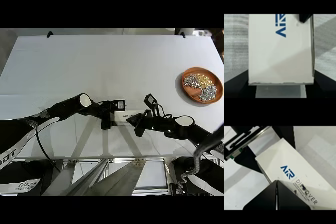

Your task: Fold the box and place the chain.

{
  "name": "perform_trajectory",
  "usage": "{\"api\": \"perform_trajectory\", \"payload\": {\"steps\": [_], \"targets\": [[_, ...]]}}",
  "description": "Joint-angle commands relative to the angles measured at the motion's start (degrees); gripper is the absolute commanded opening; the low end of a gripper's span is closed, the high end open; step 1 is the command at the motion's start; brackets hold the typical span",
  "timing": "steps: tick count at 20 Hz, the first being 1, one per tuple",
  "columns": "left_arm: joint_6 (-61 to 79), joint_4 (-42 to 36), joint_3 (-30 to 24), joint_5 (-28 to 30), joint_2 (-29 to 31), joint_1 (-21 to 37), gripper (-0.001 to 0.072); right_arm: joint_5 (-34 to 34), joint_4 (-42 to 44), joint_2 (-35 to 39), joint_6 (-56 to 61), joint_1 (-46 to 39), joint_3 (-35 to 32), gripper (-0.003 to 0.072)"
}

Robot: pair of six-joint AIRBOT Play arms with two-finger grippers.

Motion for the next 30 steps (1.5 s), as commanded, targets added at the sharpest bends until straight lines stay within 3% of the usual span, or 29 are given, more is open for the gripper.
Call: {"api": "perform_trajectory", "payload": {"steps": [1,11,17,19,22,24,26,28,30], "targets": [[0.0,0.0,0.0,0.0,0.0,0.0,0.0392,-2.8,-0.7,-0.1,-0.9,0.0,-0.5,0.0004],[0.0,0.0,0.0,0.0,0.0,0.0,0.0392,-3.2,4.4,1.6,-5.8,0.0,-0.5,0.0005],[0.0,0.0,0.0,0.0,0.0,0.0,0.0392,-4.0,4.2,13.2,-5.7,0.0,-0.5,0.0009],[0.0,0.0,0.0,0.0,0.0,0.0,0.0392,-4.0,1.4,18.8,0.4,0.0,-0.5,0.0009],[0.0,0.0,0.0,0.0,0.0,0.0,0.0392,-3.0,-11.4,25.5,17.2,0.0,-0.5,0.0009],[0.0,0.0,0.0,0.0,0.0,0.0,0.0392,1.4,-27.4,27.8,38.6,0.0,0.0,0.0008],[0.0,0.0,0.0,0.0,0.0,0.0,0.0392,11.5,-48.2,27.5,64.2,0.0,2.6,0.0008],[0.0,0.0,0.0,0.0,0.0,0.0,0.0392,20.7,-61.8,27.4,71.3,0.0,6.1,0.0007],[0.0,0.0,0.0,0.0,0.0,0.0,0.0392,26.3,-68.4,27.3,71.9,0.0,10.8,0.0006]]}}
